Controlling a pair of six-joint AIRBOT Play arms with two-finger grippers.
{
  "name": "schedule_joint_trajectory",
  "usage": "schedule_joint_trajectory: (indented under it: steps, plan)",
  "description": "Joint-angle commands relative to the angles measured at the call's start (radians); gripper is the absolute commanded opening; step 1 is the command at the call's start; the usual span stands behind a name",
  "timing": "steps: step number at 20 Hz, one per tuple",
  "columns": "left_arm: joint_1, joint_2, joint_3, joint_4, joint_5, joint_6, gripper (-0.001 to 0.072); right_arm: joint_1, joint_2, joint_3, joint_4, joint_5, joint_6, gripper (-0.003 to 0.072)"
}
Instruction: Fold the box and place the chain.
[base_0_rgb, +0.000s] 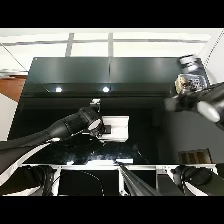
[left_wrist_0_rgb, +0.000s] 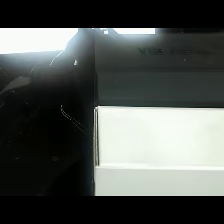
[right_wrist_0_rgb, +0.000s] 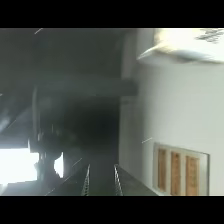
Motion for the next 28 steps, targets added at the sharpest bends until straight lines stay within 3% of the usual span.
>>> schedule_joint_trajectory:
  steps: [1, 5, 6, 7, 8, 9, 10, 14, 20, 25, 28]
  plan:
    - [0.000, 0.000, 0.000, 0.000, 0.000, 0.001, 0.0032, -0.265, 0.020, -0.024, -0.023, -0.194, -0.005, 0.0217]
    - [0.000, 0.000, 0.000, 0.000, 0.004, 0.001, 0.0032, -0.502, -0.013, -0.032, 0.147, -0.417, -0.062, 0.0219]
    - [0.000, 0.000, 0.000, 0.000, 0.003, 0.001, 0.0032, -0.537, -0.026, -0.032, 0.201, -0.448, -0.080, 0.0305]
    - [0.000, 0.000, 0.000, 0.000, 0.003, 0.000, 0.0032, -0.568, -0.042, -0.032, 0.240, -0.475, -0.082, 0.0505]
    - [0.000, 0.000, 0.000, 0.000, 0.004, 0.000, 0.0032, -0.587, -0.060, -0.031, 0.254, -0.493, -0.083, 0.0537]
    - [0.000, 0.000, 0.000, 0.000, 0.003, 0.000, 0.0032, -0.597, -0.082, -0.031, 0.254, -0.510, -0.094, 0.0665]
    - [0.000, 0.000, 0.000, 0.000, 0.003, 0.000, 0.0032, -0.602, -0.104, -0.031, 0.254, -0.526, -0.121, 0.0710]
    - [0.000, 0.000, 0.000, 0.000, 0.004, 0.001, 0.0032, -0.616, -0.220, 0.046, 0.283, -0.537, -0.206, 0.0711]
    - [-0.001, 0.000, 0.000, 0.000, 0.004, 0.001, 0.0032, -0.814, -0.473, 0.309, 0.685, -0.409, -0.352, 0.0709]
    - [-0.001, 0.000, 0.000, 0.000, 0.004, 0.001, 0.0032, -0.880, -0.659, 0.406, 0.711, -0.253, -0.355, 0.0708]
    - [-0.001, 0.000, 0.000, 0.000, 0.003, 0.001, 0.0032, -0.879, -0.732, 0.420, 0.776, -0.235, -0.393, 0.0709]
